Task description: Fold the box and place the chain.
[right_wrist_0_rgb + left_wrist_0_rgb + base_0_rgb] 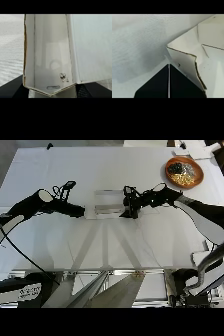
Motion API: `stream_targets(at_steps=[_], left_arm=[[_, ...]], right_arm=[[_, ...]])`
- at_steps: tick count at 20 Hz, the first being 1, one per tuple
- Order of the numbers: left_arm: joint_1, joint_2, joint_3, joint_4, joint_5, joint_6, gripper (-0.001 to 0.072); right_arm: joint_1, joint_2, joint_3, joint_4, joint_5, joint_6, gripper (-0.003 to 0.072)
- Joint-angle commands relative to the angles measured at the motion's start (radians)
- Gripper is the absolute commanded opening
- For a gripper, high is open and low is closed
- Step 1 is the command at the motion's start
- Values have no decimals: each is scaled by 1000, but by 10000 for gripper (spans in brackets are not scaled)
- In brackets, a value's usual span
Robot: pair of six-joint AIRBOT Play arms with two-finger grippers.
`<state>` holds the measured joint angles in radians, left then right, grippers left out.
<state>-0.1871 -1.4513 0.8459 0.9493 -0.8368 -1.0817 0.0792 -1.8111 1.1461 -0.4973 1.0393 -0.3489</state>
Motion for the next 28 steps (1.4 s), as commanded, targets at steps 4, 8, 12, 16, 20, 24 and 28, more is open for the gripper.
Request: stream_targets(at_steps=[4, 8, 12, 16, 20, 24, 28], left_arm=[[-24, -6, 0, 76, -3, -52, 8], [-25, -4, 0, -32, -9, -38, 8], [-24, -4, 0, -81, -21, 6, 8], [-23, -4, 0, -82, -25, 10, 8], [-15, 0, 0, -85, -23, 10, 9], [31, 34, 0, -117, -18, 42, 14], [42, 44, 0, -230, -67, 145, 49]], right_arm=[[1, 0, 0, 0, 0, 0, 521], [1, 0, 0, 0, 0, 0, 521], [1, 0, 0, 0, 0, 0, 521], [1, 0, 0, 0, 0, 0, 521], [1, 0, 0, 0, 0, 0, 521], [1, 0, 0, 0, 0, 0, 521], [1, 0, 0, 0, 0, 0, 521]])
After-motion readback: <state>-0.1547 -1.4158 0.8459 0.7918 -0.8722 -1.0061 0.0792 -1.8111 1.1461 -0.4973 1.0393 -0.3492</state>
